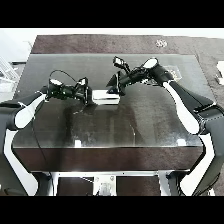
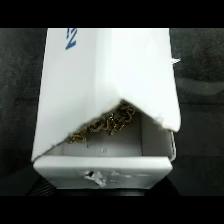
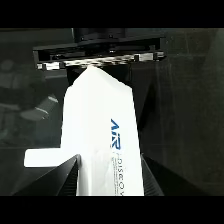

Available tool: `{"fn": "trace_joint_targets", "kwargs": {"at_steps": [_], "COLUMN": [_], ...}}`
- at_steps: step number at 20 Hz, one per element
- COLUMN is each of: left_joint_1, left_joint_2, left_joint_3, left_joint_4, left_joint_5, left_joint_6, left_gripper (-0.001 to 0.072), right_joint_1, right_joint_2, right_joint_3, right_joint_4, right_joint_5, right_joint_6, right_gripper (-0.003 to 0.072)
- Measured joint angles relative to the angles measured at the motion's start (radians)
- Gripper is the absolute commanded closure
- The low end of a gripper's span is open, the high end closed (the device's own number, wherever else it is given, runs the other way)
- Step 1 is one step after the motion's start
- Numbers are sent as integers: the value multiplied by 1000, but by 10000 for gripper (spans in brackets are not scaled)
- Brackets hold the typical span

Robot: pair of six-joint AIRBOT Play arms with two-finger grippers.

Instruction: Fold the box and place the chain.

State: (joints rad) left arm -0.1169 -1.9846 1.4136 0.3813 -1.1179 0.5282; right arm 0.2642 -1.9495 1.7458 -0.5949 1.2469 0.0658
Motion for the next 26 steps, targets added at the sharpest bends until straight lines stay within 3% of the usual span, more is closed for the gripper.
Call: {"fn": "trace_joint_targets", "kwargs": {"at_steps": [26], "left_joint_1": [-1], "left_joint_2": [0], "left_joint_3": [0], "left_joint_4": [3], "left_joint_5": [-4], "left_joint_6": [2], "left_gripper": [299], "right_joint_1": [10], "right_joint_2": [0], "right_joint_3": [-87], "right_joint_4": [-10], "right_joint_5": [-9], "right_joint_6": [-25], "right_gripper": [255]}}
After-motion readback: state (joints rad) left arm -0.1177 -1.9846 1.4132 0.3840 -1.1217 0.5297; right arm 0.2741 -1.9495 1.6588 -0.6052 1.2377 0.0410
